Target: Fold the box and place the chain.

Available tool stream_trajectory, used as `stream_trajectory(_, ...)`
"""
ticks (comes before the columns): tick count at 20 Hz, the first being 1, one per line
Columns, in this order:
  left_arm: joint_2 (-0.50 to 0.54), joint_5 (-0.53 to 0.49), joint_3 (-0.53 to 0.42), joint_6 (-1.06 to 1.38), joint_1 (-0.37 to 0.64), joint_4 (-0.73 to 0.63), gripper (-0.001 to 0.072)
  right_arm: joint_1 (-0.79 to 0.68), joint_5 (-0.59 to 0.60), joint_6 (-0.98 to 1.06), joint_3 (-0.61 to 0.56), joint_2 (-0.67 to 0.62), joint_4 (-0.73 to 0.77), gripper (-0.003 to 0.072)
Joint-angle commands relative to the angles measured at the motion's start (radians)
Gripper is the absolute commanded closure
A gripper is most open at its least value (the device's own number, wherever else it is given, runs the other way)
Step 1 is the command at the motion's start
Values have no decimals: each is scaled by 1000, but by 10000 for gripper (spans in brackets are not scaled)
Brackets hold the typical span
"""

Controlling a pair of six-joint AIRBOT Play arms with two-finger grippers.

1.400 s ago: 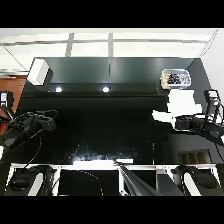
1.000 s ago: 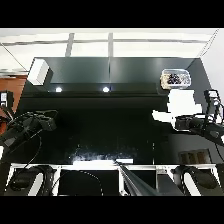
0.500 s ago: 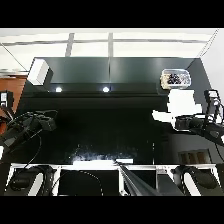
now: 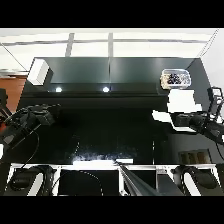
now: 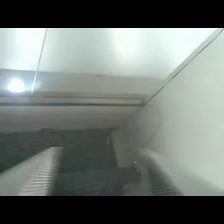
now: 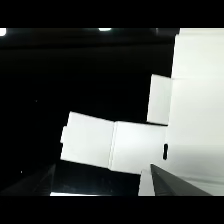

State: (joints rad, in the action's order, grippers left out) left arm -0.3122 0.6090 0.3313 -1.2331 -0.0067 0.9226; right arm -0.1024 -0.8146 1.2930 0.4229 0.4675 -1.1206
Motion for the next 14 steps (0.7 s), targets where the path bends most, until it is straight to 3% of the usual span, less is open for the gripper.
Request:
stream_trajectory(1,-46,7,0,-7,-1,-81,-2,-1,77,58,0,15,0,-34)
stream_trajectory(4,-100,60,0,-8,-29,-146,0,-40,121,169,71,108,-82,-34)
stream_trajectory(7,-139,71,0,-8,-89,-173,1,-139,89,170,261,277,-195,-34)
stream_trajectory(11,-175,64,0,-7,-124,-172,1,-374,12,182,552,533,-225,-34)
stream_trajectory(14,-185,6,0,9,-123,-173,1,-575,-81,171,687,680,-201,-34)
